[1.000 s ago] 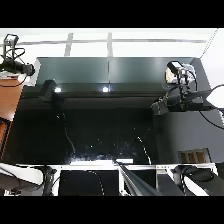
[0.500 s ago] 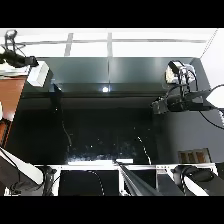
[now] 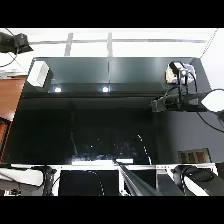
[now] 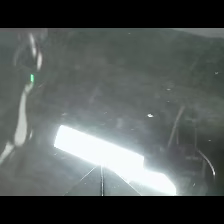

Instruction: Fold the box and place the chain.

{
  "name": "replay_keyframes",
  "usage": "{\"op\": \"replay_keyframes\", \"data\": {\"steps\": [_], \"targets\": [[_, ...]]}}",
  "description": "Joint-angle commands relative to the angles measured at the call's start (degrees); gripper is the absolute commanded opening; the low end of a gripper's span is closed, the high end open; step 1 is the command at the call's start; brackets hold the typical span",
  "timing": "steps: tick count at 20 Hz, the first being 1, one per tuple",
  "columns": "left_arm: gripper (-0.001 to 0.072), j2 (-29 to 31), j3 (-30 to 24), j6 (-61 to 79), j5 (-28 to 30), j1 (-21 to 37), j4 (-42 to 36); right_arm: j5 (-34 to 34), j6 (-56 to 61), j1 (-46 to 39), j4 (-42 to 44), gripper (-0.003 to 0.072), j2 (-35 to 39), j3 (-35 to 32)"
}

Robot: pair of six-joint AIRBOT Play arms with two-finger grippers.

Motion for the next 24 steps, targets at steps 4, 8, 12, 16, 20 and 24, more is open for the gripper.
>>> {"op": "replay_keyframes", "data": {"steps": [4, 8, 12, 16, 20, 24], "targets": [[0.0022, 30.2, -43.4, -0.5, 20.1, -17.9, 4.0, -16.2, 3.8, 0.0, -11.7, 0.0015, 0.0, -12.8], [0.0023, 46.0, -68.4, -1.2, 27.3, -19.8, 4.5, -13.4, 3.7, 0.0, -13.1, 0.0015, 0.0, -12.9], [0.0025, 53.3, -74.2, -1.2, 26.5, -19.1, 8.6, -13.4, 3.7, 0.0, -13.1, 0.0015, 0.0, -12.9], [0.0025, 53.5, -74.2, -1.2, 27.0, -19.1, 8.5, -13.4, 3.7, 0.0, -13.1, 0.0015, 0.0, -12.9], [0.0025, 53.3, -74.2, -1.2, 27.0, -19.1, 8.5, -13.4, 3.7, 0.0, -13.1, 0.0015, 0.0, -12.9], [0.0025, 53.3, -74.2, -1.2, 27.0, -19.1, 8.5, -13.4, 3.7, 0.0, -13.1, 0.0015, 0.0, -12.9]]}}
